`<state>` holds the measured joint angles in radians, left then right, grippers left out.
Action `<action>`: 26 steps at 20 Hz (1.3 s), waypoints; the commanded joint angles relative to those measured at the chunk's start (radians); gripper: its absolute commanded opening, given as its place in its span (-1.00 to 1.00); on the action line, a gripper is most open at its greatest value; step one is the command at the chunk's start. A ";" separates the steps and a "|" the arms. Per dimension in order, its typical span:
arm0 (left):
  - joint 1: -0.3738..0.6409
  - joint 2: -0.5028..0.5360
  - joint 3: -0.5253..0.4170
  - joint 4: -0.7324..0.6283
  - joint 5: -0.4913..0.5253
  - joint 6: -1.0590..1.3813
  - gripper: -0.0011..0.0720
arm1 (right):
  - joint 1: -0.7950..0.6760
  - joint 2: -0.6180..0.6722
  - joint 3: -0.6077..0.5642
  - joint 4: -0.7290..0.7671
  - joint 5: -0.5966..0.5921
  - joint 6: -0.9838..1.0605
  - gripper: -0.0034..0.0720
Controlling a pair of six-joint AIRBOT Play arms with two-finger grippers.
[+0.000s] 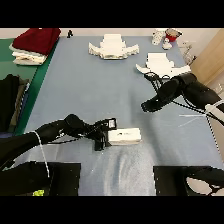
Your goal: Fold the box.
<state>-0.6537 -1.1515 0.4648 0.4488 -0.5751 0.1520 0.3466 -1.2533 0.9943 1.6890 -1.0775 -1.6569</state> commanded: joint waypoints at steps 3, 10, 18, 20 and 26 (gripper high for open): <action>0.090 0.104 0.014 0.195 0.032 -0.423 0.28 | -0.008 -0.024 0.020 -0.005 -0.031 0.017 -0.89; 0.620 0.138 0.171 0.618 -0.011 -0.909 0.28 | -0.008 -0.024 0.020 -0.006 -0.031 0.017 -0.89; 0.926 -0.495 0.861 0.626 0.018 -0.980 0.28 | -0.008 -0.024 0.020 -0.005 -0.031 0.017 -0.89; 0.929 -0.619 1.000 0.632 0.030 -0.979 0.28 | -0.008 -0.024 0.020 -0.006 -0.031 0.017 -0.89; 0.908 -0.837 1.241 0.632 0.060 -0.975 0.28 | -0.008 -0.024 0.020 -0.006 -0.031 0.017 -0.89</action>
<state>0.2584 -1.8954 1.6012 1.0767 -0.5224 -0.8219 0.3389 -1.2766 1.0134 1.6829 -1.1084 -1.6398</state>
